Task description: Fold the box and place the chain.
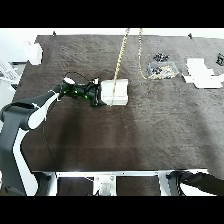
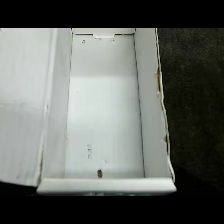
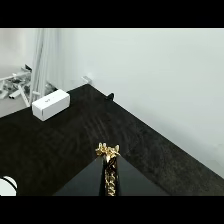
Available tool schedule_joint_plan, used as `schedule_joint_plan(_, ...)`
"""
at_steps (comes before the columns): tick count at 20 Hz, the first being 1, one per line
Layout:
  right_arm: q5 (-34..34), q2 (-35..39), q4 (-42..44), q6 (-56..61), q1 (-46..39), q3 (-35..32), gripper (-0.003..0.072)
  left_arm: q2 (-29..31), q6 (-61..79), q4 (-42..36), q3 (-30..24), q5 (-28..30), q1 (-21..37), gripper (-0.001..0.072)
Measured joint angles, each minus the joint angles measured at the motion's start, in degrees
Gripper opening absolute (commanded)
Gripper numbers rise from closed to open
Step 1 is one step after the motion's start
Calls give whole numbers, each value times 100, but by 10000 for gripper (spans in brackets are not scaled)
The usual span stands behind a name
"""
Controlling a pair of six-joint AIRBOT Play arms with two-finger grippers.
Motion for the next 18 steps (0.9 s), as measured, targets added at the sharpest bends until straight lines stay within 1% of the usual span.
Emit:
schedule_joint_plan(8,42,-33,9,0,83,-129,14,0,0,0,0,0,0,416)
schedule_joint_plan(13,334,-116,9,2,90,-170,14,0,0,0,0,0,0,417)
schedule_joint_plan(16,527,-153,9,33,92,-367,14,0,0,0,0,0,0,417)
schedule_joint_plan(18,581,-170,11,96,92,-636,14,0,0,0,0,0,0,417)
